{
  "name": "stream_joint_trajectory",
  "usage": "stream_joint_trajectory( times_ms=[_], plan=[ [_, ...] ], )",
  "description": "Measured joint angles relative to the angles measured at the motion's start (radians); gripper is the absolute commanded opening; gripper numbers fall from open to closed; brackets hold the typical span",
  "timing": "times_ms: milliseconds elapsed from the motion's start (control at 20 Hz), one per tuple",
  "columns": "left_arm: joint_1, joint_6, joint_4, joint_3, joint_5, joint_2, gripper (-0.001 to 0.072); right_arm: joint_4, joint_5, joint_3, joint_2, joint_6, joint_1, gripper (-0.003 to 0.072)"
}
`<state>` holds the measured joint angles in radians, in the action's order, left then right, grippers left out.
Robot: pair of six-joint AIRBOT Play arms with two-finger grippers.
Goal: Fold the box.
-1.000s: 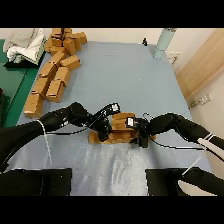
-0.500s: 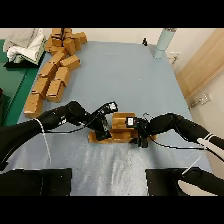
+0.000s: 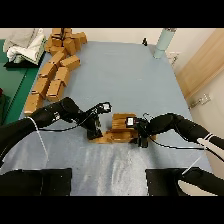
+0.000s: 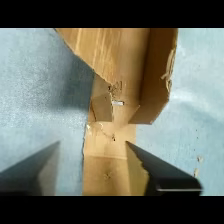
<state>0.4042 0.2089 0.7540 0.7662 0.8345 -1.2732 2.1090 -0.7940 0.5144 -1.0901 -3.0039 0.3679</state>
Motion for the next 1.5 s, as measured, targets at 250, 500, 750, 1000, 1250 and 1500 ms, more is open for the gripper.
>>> stream_joint_trajectory(
  times_ms=[250,500,750,1000,1250,1500],
  plan=[
    [0.041,-0.024,-0.04,-0.009,0.017,0.002,0.0464,0.0,0.0,0.0,0.0,0.0,0.0,0.0488],
    [0.082,-0.033,-0.076,-0.012,-0.052,0.002,0.0464,0.0,0.0,0.0,0.0,0.0,0.0,0.0488],
    [0.101,-0.033,-0.085,-0.013,-0.092,0.002,0.0461,0.0,0.0,0.0,0.0,0.0,0.0,0.0488],
    [0.116,-0.033,-0.108,-0.013,-0.091,0.001,0.0284,-0.001,0.0,0.0,0.0,-0.001,0.0,0.0488],
    [0.12,-0.033,-0.13,-0.013,-0.073,-0.022,0.0283,-0.001,0.0,0.0,0.0,0.0,0.0,0.0488],
    [0.129,-0.037,-0.161,-0.013,-0.127,-0.041,0.0151,0.0,0.0,0.0,0.0,0.0,0.0,0.0488]
  ],
)
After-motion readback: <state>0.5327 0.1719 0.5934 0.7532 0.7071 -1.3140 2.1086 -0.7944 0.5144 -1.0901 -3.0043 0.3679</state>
